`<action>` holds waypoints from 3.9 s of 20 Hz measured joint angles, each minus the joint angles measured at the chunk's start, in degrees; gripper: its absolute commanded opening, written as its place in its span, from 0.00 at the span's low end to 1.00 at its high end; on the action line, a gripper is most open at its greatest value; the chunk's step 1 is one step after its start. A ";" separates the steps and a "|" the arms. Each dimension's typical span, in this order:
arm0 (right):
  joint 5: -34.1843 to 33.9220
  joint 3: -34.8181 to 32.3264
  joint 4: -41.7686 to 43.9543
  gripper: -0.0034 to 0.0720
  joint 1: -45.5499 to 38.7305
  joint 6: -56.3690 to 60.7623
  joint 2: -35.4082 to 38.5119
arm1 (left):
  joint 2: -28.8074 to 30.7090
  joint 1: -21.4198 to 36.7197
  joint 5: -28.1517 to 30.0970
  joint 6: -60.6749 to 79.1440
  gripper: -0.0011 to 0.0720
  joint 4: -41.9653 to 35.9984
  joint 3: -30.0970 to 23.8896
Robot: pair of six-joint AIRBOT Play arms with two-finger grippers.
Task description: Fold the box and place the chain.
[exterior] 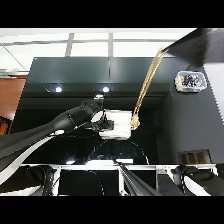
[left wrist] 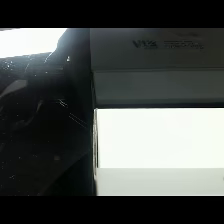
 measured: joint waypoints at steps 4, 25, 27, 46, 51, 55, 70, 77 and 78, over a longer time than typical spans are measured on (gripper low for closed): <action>-0.63 -8.09 -0.24 0.06 3.19 -0.20 0.00 | 0.00 0.00 -0.02 0.00 0.06 0.00 0.00; -0.31 -22.56 -1.60 0.05 3.13 -3.50 3.28 | 0.00 0.00 0.00 -0.02 0.06 -0.02 0.00; -3.19 -26.75 3.45 0.05 3.45 -5.79 2.91 | 0.00 0.00 -0.02 0.00 0.06 0.00 0.00; -25.94 -53.13 11.65 0.54 9.84 -10.60 -1.75 | 0.00 0.00 -0.02 0.00 0.06 0.00 0.00; -21.00 -53.27 5.05 0.62 0.02 -12.22 2.36 | 0.00 0.00 -0.02 0.00 0.06 0.00 0.00; -24.13 -54.36 -8.37 1.00 -4.09 -19.41 4.83 | 0.00 0.00 -0.02 0.00 0.06 0.00 0.00; -44.98 -61.16 7.08 1.00 6.08 -83.71 -7.15 | 0.00 0.00 0.00 0.00 0.06 0.00 0.00; -49.62 -61.20 11.89 1.00 7.93 -87.10 -11.56 | 0.00 0.00 0.00 0.00 0.06 0.00 0.00; -50.01 -61.20 12.00 1.00 8.09 -86.66 -11.96 | 0.00 0.00 0.00 0.00 0.06 0.00 0.00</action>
